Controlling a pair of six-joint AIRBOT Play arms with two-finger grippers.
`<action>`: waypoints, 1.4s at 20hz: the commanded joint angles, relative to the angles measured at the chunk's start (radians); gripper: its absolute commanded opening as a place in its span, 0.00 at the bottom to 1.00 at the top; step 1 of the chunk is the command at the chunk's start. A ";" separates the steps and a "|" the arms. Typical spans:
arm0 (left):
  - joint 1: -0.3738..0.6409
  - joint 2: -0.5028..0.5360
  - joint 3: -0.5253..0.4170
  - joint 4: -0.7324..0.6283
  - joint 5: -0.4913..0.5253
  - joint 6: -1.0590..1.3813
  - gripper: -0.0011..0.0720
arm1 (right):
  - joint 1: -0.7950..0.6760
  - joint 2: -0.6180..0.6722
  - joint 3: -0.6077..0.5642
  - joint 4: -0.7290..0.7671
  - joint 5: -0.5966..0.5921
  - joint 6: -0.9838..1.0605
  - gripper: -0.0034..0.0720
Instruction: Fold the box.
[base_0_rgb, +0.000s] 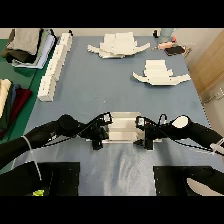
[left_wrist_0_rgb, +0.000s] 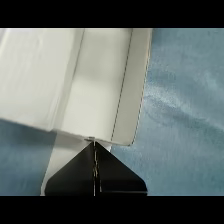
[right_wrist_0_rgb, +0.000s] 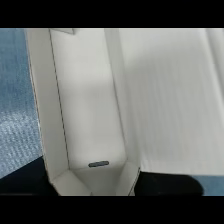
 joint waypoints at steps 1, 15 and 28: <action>0.012 0.154 0.003 0.443 -0.066 -0.759 0.04 | -0.001 0.001 0.001 -0.003 0.001 -0.003 0.76; 0.388 0.180 -0.103 0.160 -0.247 -1.202 0.03 | -0.001 0.001 0.001 -0.003 0.001 -0.003 0.76; 0.067 0.138 -0.018 0.050 -0.047 -1.258 0.49 | -0.001 0.001 0.000 -0.003 0.001 -0.003 0.76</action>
